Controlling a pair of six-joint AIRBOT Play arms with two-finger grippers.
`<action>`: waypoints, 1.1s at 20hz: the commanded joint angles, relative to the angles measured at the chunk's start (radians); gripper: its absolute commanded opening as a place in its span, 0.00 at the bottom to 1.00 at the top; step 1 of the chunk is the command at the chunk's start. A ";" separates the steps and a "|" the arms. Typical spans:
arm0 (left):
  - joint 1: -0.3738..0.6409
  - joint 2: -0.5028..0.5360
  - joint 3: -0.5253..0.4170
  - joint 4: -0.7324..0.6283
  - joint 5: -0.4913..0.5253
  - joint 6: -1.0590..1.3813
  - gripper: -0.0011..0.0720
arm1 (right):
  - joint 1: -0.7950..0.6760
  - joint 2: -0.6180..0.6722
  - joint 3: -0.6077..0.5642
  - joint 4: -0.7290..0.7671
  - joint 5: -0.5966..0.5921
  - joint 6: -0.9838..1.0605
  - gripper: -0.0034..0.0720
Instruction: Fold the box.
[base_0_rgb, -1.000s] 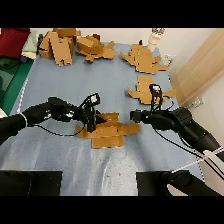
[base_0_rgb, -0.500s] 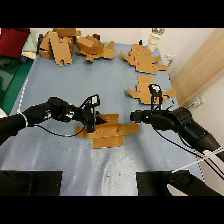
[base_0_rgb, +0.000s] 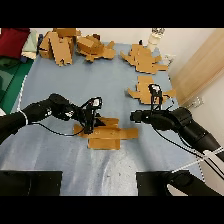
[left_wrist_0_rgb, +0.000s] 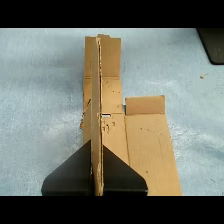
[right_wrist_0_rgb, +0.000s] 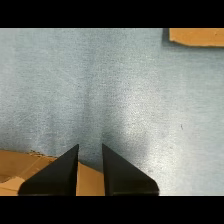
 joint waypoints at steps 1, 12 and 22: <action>0.001 -0.002 0.004 0.009 -0.007 -0.002 0.03 | 0.001 -0.001 0.000 0.000 0.000 0.000 0.35; 0.001 -0.018 0.004 0.005 0.037 -0.001 0.03 | 0.001 -0.001 -0.001 0.000 0.000 -0.001 0.35; 0.002 -0.018 0.004 0.005 0.068 -0.002 0.04 | 0.037 0.000 -0.001 0.000 -0.047 -0.131 0.18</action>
